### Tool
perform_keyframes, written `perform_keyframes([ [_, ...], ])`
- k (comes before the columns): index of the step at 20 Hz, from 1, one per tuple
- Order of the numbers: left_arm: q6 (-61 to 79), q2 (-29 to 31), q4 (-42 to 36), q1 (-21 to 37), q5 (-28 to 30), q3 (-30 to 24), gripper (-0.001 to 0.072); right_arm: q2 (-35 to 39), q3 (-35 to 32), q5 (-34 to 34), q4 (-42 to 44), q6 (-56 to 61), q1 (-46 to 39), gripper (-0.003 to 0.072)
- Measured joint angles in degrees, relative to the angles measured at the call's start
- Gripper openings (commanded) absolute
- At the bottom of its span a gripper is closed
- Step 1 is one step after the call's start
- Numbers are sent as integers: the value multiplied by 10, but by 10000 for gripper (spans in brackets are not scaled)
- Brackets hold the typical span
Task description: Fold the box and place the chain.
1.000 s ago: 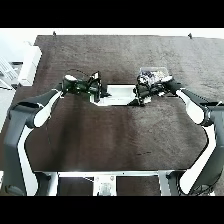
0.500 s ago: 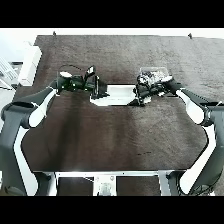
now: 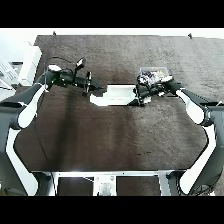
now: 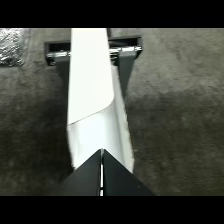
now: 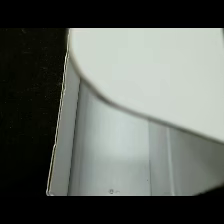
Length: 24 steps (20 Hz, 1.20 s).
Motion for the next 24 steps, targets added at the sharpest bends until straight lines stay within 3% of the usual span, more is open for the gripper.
perform_keyframes([
  [6,-8,4,16,-23,-31,0,15,0,0,0,0,0,0,587],
  [14,-68,74,73,-75,30,-2,15,0,0,0,0,0,0,587],
  [18,-116,117,91,-96,122,-32,15,0,0,0,0,0,0,587],
  [20,-125,138,97,-113,190,-71,15,0,0,0,0,0,0,587],
  [24,-62,179,65,-142,240,-160,15,0,0,0,0,0,0,587],
])
